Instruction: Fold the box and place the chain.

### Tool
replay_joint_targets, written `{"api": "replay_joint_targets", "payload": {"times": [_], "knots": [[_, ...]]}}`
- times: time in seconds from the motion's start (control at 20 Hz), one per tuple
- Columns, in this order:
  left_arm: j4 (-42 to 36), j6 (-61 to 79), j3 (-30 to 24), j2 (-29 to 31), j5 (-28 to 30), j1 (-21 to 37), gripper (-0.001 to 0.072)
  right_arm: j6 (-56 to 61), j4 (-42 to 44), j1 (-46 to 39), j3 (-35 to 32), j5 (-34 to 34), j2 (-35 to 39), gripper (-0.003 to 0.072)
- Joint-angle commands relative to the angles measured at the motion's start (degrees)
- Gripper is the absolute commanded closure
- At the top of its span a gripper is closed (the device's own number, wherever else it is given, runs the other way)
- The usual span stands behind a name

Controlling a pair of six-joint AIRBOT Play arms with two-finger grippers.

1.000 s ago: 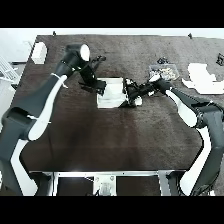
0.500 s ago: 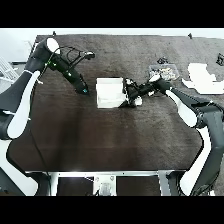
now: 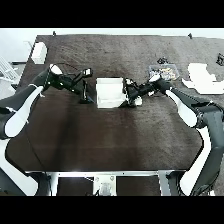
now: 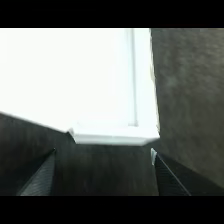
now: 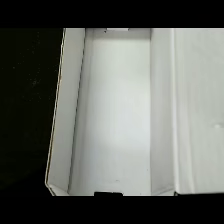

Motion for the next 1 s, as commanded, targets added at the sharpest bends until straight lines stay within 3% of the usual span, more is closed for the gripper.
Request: {"api": "replay_joint_targets", "payload": {"times": [0.0,0.2,0.95], "knots": [[-5.2,6.9,-2.8,-0.9,4.8,0.1,-0.0011,0.0,0.0,0.0,0.0,0.0,0.0,0.0175],[-9.2,11.2,-2.8,-2.2,4.7,0.1,-0.0011,0.0,0.0,0.0,0.0,0.0,0.0,0.0175],[-6.7,12.9,-2.8,-3.5,3.3,0.1,-0.0011,0.0,0.0,0.0,0.0,0.0,0.0,0.0175]]}}
